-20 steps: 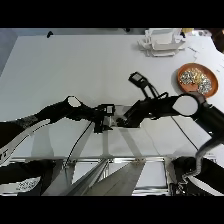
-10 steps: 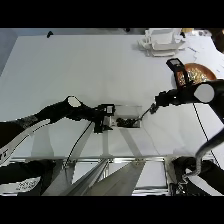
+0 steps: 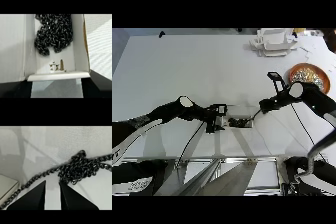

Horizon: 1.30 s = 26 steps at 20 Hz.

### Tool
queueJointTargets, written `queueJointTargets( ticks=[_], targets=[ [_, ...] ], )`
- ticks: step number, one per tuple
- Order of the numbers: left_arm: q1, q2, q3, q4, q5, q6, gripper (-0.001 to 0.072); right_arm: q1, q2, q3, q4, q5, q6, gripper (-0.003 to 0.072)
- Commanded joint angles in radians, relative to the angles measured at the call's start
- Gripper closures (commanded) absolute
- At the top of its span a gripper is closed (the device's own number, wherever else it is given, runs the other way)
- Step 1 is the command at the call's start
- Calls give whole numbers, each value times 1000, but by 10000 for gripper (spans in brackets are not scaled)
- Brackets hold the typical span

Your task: Fold the box and place the chain.

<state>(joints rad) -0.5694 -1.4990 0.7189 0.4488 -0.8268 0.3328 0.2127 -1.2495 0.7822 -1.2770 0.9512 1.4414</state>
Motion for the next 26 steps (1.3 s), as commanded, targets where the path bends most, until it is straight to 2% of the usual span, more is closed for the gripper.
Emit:
queueJointTargets(
  ticks=[1, 6, 8, 17, 26],
  targets=[
    [0, 0, 0, 0, 0, 0, 460, 10, -50, -2, 24, -20, -14, 479],
    [0, 0, 0, 0, 0, 0, 460, 76, -50, -2, 12, -80, 5, 489],
    [0, 0, 0, 0, 0, 0, 460, 76, -50, -2, -35, -84, 100, 488],
    [0, 0, 0, 0, 0, 0, 460, 123, -58, -2, -60, -80, 150, 488],
    [0, 0, 0, 0, 0, 0, 460, 124, -109, -2, -90, -27, 159, 488]
  ],
)
